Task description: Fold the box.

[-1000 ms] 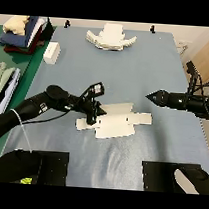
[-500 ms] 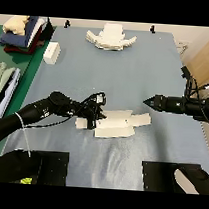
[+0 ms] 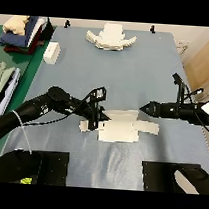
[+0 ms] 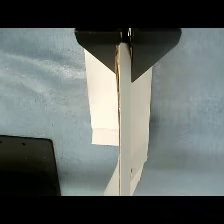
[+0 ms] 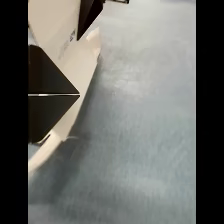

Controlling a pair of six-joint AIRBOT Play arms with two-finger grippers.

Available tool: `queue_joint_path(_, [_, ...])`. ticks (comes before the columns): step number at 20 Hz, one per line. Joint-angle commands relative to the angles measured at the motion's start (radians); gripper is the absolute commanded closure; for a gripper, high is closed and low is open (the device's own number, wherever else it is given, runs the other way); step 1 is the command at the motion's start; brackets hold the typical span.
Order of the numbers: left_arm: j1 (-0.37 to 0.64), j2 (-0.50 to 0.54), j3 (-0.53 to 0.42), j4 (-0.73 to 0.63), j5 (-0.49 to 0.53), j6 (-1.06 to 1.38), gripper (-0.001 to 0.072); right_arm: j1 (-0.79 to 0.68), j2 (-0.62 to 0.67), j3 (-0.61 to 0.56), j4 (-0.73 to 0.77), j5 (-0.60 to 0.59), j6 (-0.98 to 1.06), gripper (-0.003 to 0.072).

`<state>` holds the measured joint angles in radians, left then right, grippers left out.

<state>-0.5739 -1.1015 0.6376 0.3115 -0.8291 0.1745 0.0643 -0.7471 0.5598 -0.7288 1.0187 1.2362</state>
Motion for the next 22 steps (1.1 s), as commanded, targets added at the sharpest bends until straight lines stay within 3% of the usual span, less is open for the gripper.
queue_joint_path(1, [0.002,-0.038,-0.027,0.013,0.016,-0.007,0.0694,0.030,0.000,-0.003,-0.194,-0.003,0.148,0.0671])
queue_joint_path(11, [0.040,-0.060,0.015,0.078,0.116,-0.008,0.0694,0.031,0.000,-0.003,-0.206,-0.006,0.162,0.0671])
queue_joint_path(15, [0.115,-0.060,0.030,0.063,0.008,-0.034,0.0694,0.031,0.000,-0.003,-0.206,-0.006,0.162,0.0672])
queue_joint_path(22, [0.093,-0.060,0.030,0.039,-0.075,-0.029,0.0694,0.032,0.000,-0.097,-0.206,-0.038,0.162,0.0672])
